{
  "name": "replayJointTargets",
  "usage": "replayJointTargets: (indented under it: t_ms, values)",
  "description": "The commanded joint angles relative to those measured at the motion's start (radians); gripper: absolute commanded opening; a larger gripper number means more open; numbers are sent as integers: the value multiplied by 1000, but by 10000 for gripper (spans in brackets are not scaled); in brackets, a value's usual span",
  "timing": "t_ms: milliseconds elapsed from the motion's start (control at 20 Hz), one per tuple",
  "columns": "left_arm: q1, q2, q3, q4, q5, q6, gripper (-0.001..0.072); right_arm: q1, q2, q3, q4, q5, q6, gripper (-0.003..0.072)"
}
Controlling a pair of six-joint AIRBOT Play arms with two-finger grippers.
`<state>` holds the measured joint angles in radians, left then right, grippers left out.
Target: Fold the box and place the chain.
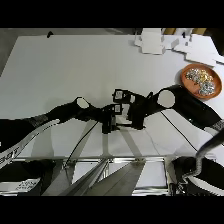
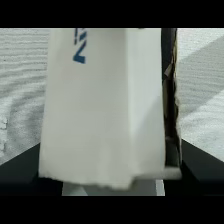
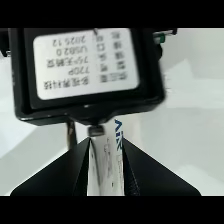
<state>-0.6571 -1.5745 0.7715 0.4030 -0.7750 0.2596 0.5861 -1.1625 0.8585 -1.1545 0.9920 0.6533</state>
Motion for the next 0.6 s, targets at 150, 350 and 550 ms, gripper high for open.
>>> replayJointTargets:
  t_ms: [150, 350, 550]
  values:
    - [1, 1, 0, 1, 0, 2, 211, 1, 4, -123, 86, -90, -8, 216]
    - [1, 1, 0, 1, 0, 2, 211, 0, 19, -123, 89, -57, -7, 338]
    - [1, 1, 0, 1, 0, 2, 211, 0, 89, -122, 107, -60, -7, 337]
